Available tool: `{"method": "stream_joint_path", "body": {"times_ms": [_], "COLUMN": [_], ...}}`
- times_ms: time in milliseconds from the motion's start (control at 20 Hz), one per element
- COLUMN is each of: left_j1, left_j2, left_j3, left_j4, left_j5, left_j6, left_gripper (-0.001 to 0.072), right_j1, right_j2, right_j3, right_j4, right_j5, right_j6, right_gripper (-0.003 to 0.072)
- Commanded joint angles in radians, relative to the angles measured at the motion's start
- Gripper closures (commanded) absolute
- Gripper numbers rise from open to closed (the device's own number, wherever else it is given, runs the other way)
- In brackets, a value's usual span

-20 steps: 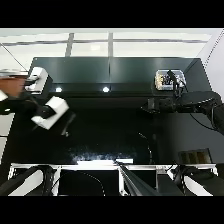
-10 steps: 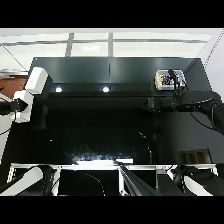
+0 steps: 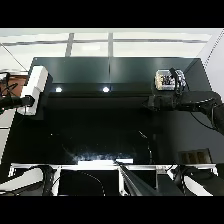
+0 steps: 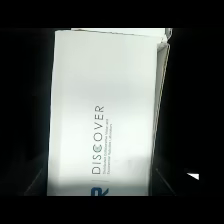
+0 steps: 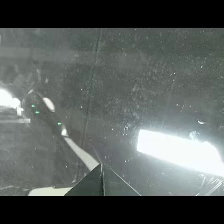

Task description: Fold the box and place the chain.

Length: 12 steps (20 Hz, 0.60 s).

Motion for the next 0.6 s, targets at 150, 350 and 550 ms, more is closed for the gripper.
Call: {"method": "stream_joint_path", "body": {"times_ms": [150, 350, 550], "left_j1": [-0.018, -0.025, -0.124], "left_j2": [0.023, 0.161, 0.288], "left_j3": [0.055, 0.148, 0.199], "left_j4": [0.014, -0.063, -0.303], "left_j5": [-0.036, -0.080, -0.127], "left_j6": [-0.002, -0.004, -0.003], "left_gripper": [-0.0003, -0.0004, 0.0387], "right_j1": [0.000, 0.000, -0.008], "right_j2": [0.000, 0.000, 0.000], "right_j3": [0.001, 0.003, 0.164], "right_j4": [0.000, 0.002, -0.112], "right_j5": [0.008, 0.008, -0.064], "right_j6": [0.000, 0.007, 0.029], "right_gripper": [0.0665, 0.0665, 0.0666]}}
